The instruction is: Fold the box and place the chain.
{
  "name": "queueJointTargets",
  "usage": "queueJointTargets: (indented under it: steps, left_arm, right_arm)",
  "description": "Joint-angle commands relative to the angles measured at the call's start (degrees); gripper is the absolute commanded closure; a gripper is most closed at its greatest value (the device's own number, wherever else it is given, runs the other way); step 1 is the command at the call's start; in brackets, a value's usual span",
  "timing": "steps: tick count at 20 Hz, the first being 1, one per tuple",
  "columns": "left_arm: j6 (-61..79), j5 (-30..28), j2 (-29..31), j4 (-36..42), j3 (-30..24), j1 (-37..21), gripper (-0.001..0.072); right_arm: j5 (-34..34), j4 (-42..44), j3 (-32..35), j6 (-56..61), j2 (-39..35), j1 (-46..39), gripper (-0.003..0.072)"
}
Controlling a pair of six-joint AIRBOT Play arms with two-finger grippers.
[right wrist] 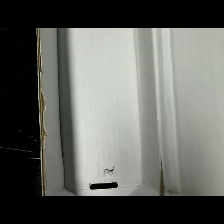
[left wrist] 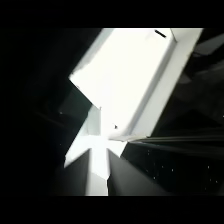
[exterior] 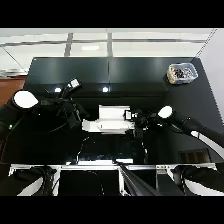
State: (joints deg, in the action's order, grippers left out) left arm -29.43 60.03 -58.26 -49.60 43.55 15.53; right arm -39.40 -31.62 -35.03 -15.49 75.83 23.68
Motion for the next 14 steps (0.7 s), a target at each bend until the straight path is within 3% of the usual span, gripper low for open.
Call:
queueJointTargets:
  steps: [1, 2, 5, 7, 10, 13, 14]
  left_arm:
    - [7.3, -0.7, 0.3, -0.7, -2.3, 1.0, 0.0097]
    - [12.2, -3.1, -0.1, -0.8, -3.0, 2.3, 0.0047]
    - [32.6, -8.8, -3.5, -3.1, -4.1, 7.1, -0.0003]
    - [33.9, -13.3, -6.5, -5.7, -4.2, 9.7, -0.0003]
    - [32.6, -14.8, -9.5, -4.3, -4.2, 11.5, 0.0]
    - [28.7, -14.5, -11.4, -3.5, -4.2, 12.1, 0.0043]
    - [27.2, -14.6, -11.8, -2.8, -4.2, 12.1, 0.0153]
  right_arm:
    - [0.0, 0.0, 0.0, 0.0, 0.0, 0.0, 0.0263]
    - [0.0, 0.0, 0.0, 0.0, 0.0, 0.0, 0.0263]
    - [0.0, 0.0, 0.0, 0.0, 0.0, 0.0, 0.0263]
    - [0.0, 0.0, 0.0, 0.0, 0.0, 0.0, 0.0263]
    - [0.0, 0.0, 0.0, 0.0, 0.0, 0.0, 0.0263]
    - [0.0, 0.0, 0.0, 0.0, 0.0, 0.0, 0.0263]
    - [0.0, 0.0, 0.0, 0.0, 0.0, 0.0, 0.0263]
